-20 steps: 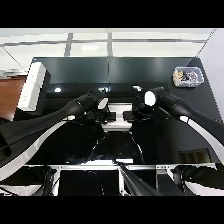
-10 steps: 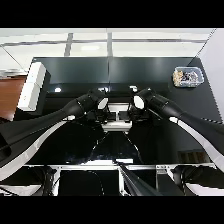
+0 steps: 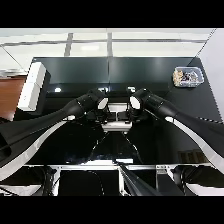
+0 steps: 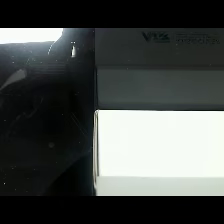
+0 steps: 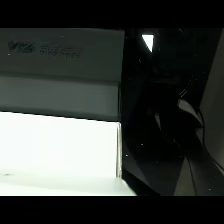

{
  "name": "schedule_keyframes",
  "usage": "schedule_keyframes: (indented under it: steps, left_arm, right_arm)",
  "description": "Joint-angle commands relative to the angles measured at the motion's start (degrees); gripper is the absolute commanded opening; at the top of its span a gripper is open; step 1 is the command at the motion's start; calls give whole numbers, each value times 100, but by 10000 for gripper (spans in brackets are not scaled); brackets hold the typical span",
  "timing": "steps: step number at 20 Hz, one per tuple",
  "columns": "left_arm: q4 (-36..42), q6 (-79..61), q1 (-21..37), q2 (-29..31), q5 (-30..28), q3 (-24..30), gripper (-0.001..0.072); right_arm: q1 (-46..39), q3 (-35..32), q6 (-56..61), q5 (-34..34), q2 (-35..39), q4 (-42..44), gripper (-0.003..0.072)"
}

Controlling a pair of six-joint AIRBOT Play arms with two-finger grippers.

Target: Fold the box and place the chain.

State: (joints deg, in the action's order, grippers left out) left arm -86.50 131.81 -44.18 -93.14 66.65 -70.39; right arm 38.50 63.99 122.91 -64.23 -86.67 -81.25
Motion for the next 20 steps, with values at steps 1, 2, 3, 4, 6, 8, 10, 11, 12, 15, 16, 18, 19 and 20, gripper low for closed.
schedule_keyframes:
  steps: [1,2,3,4,6,8,10,11,12,15,16,18,19,20]
  left_arm:
    - [4,0,4,-4,2,-4,29]
    - [4,0,4,-4,2,-4,30]
    - [4,0,4,-4,2,-4,29]
    - [4,0,4,-4,4,-4,29]
    - [7,0,4,-4,4,-4,29]
    - [11,0,4,-4,7,-4,29]
    - [13,0,4,-4,4,-4,29]
    - [13,0,4,-4,4,-4,29]
    - [15,0,4,-4,4,-4,29]
    - [17,0,4,-4,4,-4,29]
    - [17,0,4,-4,4,-4,29]
    - [17,0,4,-4,4,-4,29]
    - [17,0,4,-4,4,-4,29]
    - [17,0,4,-4,4,-4,30]
  right_arm:
    - [7,7,11,-24,-9,-2,180]
    - [7,4,11,-22,-11,-4,180]
    - [7,4,11,-22,-15,-2,180]
    - [7,4,11,-22,-15,2,176]
    - [7,4,-15,-22,-15,4,16]
    - [7,7,-13,-4,-15,17,16]
    - [7,7,-13,-7,-13,20,31]
    - [4,7,-13,-7,-13,17,181]
    - [-11,7,-13,-20,-13,42,270]
    - [-52,7,-13,-52,-13,70,269]
    - [-55,4,-13,-50,-13,61,268]
    - [-79,4,-13,-105,-39,15,268]
    - [-90,4,-15,-136,-61,17,268]
    - [-90,4,-15,-140,-76,24,268]
